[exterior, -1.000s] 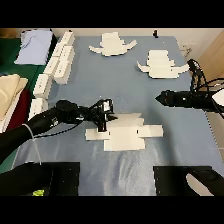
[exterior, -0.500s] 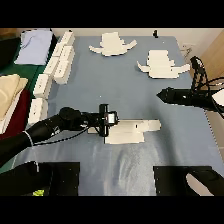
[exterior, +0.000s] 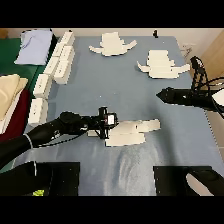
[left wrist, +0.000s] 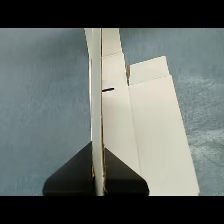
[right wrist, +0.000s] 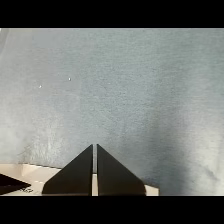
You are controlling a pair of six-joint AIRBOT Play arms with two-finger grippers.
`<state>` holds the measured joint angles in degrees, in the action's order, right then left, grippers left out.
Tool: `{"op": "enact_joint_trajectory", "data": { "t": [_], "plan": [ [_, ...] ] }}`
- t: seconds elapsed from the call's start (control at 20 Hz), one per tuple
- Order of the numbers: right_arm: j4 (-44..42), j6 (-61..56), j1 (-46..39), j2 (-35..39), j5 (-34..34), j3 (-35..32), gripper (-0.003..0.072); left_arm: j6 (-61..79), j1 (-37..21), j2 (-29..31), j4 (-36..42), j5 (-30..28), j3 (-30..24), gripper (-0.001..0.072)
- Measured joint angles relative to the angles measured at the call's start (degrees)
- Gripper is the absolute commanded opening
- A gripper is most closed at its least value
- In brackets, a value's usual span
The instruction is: Fold the box.
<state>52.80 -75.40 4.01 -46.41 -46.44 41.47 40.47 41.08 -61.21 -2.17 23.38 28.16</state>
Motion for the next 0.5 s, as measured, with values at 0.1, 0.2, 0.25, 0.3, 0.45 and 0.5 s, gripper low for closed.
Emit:
{"op": "enact_joint_trajectory", "data": {
  "t": [0.1,0.2,0.25,0.3,0.45,0.5],
  "plan": [
    [0.0,0.0,0.0,0.0,0.0,0.0,0.0036,-1.8,0.0,1.6,0.0,1.6,0.0,0.0013],
    [0.0,0.0,0.0,0.0,0.0,0.0,0.0036,-4.4,0.0,2.6,0.1,2.5,0.1,0.0012],
    [0.0,0.0,0.0,0.0,0.0,0.0,0.0036,-6.1,-0.3,2.9,0.1,3.3,0.1,0.0013],
    [0.0,0.0,0.0,0.0,-0.1,0.0,0.0036,-7.9,-0.7,3.0,-0.3,4.5,0.2,0.0012],
    [-0.1,0.0,0.0,0.0,-0.1,0.0,0.0036,-13.4,-1.9,2.2,-2.8,8.0,0.3,0.0012],
    [-0.1,0.0,0.0,0.0,-0.2,0.0,0.0036,-14.7,-2.1,1.7,-3.6,8.8,0.3,0.0013]
  ]
}}
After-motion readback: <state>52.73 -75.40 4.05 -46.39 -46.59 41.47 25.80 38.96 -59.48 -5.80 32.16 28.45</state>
